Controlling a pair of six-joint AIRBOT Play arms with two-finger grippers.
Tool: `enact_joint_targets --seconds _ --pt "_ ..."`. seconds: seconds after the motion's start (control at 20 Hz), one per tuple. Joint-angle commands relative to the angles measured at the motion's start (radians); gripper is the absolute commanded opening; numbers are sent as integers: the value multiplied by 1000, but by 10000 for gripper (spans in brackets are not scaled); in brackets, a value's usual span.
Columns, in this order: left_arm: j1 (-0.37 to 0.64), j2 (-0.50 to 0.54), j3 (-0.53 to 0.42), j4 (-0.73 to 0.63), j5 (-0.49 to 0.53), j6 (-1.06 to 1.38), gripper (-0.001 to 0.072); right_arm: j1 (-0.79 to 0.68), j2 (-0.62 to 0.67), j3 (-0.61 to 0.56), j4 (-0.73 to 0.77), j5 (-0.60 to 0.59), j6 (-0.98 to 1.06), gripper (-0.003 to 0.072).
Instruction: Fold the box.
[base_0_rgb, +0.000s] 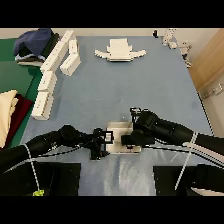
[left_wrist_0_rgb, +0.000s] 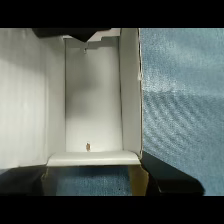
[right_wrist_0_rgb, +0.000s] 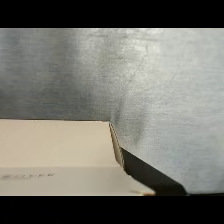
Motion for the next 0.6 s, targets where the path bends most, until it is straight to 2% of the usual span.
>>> enact_joint_targets --seconds 0.0,0.1,0.15,0.2,0.55 --pt "0 0 1 0 0 0 462 6 -19 9 -13 -11 68 425" --pt "0 0 1 0 0 0 462 6 -24 9 -13 -11 72 235" --pt "0 0 1 0 0 0 462 6 -24 9 -12 -11 71 53" --pt "0 0 1 0 0 0 462 6 -24 9 -13 -11 71 1" --pt "0 0 1 0 0 0 462 6 -23 9 -12 -18 77 -1"
